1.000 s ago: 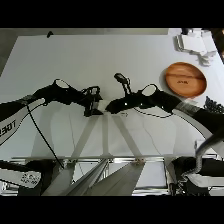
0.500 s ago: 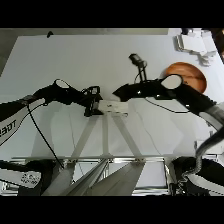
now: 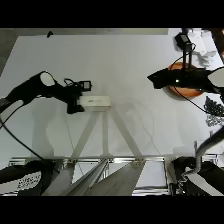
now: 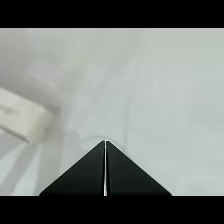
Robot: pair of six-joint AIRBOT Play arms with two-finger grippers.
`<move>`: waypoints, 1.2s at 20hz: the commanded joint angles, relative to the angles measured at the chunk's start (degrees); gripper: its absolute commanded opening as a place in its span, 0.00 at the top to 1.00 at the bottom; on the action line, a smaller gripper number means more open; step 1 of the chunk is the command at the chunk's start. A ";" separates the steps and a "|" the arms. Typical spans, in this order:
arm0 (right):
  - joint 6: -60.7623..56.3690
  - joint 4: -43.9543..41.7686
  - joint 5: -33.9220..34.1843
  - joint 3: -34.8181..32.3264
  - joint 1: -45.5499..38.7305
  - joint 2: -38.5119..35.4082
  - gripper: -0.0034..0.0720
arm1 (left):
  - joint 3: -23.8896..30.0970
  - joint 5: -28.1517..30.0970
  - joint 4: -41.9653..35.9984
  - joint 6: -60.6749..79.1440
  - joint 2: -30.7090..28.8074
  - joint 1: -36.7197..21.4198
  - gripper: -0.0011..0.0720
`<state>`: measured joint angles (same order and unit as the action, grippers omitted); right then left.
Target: Fold the box and place the chain.
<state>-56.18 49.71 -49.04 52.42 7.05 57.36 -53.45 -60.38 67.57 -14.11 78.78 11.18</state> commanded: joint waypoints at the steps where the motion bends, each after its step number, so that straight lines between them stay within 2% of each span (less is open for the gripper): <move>1: -1.01 5.44 -3.04 0.02 -1.70 -1.11 0.94 | 0.02 2.67 17.11 -20.57 -7.76 -6.51 0.97; 3: -1.03 9.05 -4.46 0.02 -1.70 -1.11 0.94 | 0.02 8.39 14.03 -25.27 -10.93 -12.83 0.97; 4: -1.05 11.19 -5.05 0.02 -1.70 -1.11 0.94 | 0.04 11.74 9.70 -26.53 -12.17 -16.39 0.97; 7: -4.20 16.61 -5.88 0.02 -1.70 -1.09 0.94 | 0.81 19.89 -10.84 -26.08 -13.27 -25.40 0.98; 9: -5.53 19.30 -5.79 0.02 -1.70 -1.07 0.94 | 3.89 29.27 -20.17 -24.81 -13.27 -26.84 0.98; 11: -5.51 20.00 -5.49 0.02 -1.70 -1.03 0.94 | 9.29 39.45 -22.62 -27.96 -13.25 -25.20 0.98; 13: -5.49 19.87 -5.62 0.02 -1.70 -1.03 0.94 | 15.58 45.24 -22.58 -30.53 -13.11 -23.10 0.98; 17: -5.49 19.89 -5.53 0.02 -1.70 -1.03 0.94 | 24.81 47.60 -22.51 -30.49 -13.07 -22.64 0.98; 20: -5.49 19.89 -5.53 0.02 -1.70 -1.05 0.94 | 27.65 47.67 -20.90 -30.49 -13.07 -22.62 0.96; 21: -5.46 19.89 -5.51 0.02 -1.70 -1.05 0.94 | 27.65 47.45 -19.89 -30.49 -13.07 -22.62 0.91; 22: -5.49 19.89 -5.51 0.02 -1.70 -1.05 0.94 | 27.65 47.45 -19.74 -30.51 -13.07 -22.62 0.79; 23: -5.49 19.89 -5.51 0.02 -1.70 -1.05 0.94 | 27.65 47.47 -19.76 -30.62 -13.07 -22.62 0.59; 24: -5.49 19.89 -5.51 0.02 -1.70 -1.05 0.94 | 27.65 47.41 -19.74 -30.95 -13.07 -22.62 0.49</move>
<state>-61.60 69.49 -54.54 52.42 5.37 56.34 -26.81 -13.61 47.13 -44.62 65.73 -11.46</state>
